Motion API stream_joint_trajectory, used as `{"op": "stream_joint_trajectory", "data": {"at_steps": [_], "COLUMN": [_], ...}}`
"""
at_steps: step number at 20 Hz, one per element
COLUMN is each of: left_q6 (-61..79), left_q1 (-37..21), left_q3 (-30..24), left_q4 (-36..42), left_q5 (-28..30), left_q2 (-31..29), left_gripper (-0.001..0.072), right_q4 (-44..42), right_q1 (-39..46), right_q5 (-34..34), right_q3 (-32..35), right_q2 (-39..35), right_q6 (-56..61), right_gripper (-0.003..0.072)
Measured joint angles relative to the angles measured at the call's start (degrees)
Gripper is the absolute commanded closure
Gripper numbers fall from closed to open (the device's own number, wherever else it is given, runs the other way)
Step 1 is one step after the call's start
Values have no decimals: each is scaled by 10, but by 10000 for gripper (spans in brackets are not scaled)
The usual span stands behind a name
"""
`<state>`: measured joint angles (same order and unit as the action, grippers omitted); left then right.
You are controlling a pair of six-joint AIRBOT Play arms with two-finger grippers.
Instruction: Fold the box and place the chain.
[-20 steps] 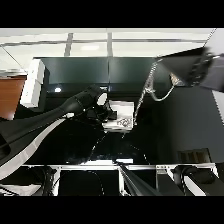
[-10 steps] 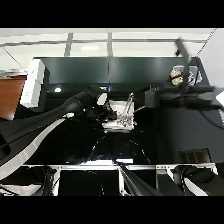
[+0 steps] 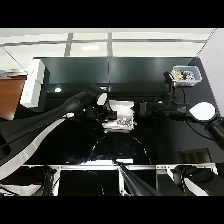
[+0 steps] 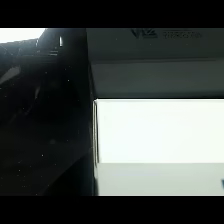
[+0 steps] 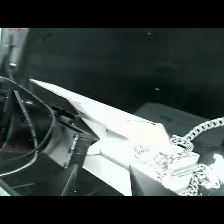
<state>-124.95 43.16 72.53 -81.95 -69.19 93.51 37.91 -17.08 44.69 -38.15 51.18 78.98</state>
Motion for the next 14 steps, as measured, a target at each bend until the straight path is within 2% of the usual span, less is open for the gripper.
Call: {"op": "stream_joint_trajectory", "data": {"at_steps": [4, 5, 6, 7, 9, 14], "left_q6": [0, 0, 0, 0, 0, 0], "left_q1": [0, 0, 0, 0, 0, 0], "left_q3": [0, 0, 0, 0, 0, 0], "left_q4": [0, 0, 0, 0, 0, 0], "left_q5": [0, 0, 0, 0, 0, 0], "left_q2": [0, 0, 0, 0, 0, 0], "left_gripper": [680, 680, 680, 680, 680, 680], "right_q4": [11, 16, 25, 39, 61, 80], "right_q1": [82, 103, 118, 129, 143, 131], "right_q5": [58, 75, 87, 97, 92, -5], "right_q3": [-1, 0, 3, 8, 28, 75], "right_q2": [-3, -4, -4, -4, 1, 50], "right_q6": [-77, -111, -145, -187, -276, -602], "right_gripper": [299, 277, 1, -34, -34, -34]}}
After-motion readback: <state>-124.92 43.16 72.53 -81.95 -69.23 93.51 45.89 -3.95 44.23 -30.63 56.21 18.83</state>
